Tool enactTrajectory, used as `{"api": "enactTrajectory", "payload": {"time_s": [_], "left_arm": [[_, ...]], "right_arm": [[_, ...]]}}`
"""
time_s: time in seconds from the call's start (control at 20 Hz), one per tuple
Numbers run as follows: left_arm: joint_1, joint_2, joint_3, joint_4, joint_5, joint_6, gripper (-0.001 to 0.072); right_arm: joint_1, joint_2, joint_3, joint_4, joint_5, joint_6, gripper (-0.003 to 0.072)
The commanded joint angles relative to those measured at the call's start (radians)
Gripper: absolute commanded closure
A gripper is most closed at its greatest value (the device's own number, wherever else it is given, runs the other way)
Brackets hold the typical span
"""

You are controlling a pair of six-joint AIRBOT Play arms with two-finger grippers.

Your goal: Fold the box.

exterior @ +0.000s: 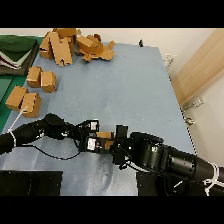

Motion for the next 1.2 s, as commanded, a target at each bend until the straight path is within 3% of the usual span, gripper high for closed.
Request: {"api": "enactTrajectory", "payload": {"time_s": [0.0, 0.05, 0.15, 0.5, 0.6, 1.15], "left_arm": [[0.001, 0.000, 0.000, 0.000, 0.001, 0.001, 0.0254], [0.001, 0.000, 0.000, 0.000, 0.000, 0.001, 0.0253], [0.001, 0.000, 0.000, 0.000, 0.001, 0.001, 0.0254], [0.001, 0.000, 0.000, 0.000, 0.001, 0.001, 0.0253], [0.001, 0.000, 0.000, 0.000, 0.001, 0.001, 0.0253], [0.001, 0.000, 0.000, 0.000, 0.001, 0.001, 0.0253]], "right_arm": [[0.000, 0.030, 0.019, 0.025, 0.074, 0.028, 0.0379], [0.000, 0.047, 0.019, 0.035, 0.044, 0.022, 0.0378], [0.000, 0.060, 0.019, 0.022, -0.012, 0.021, 0.0172], [0.000, -0.040, 0.018, -0.010, -0.060, 0.004, 0.0172], [0.000, -0.043, 0.018, -0.010, -0.061, 0.000, 0.0130], [0.000, -0.072, 0.018, -0.009, -0.062, -0.002, 0.0130]]}}
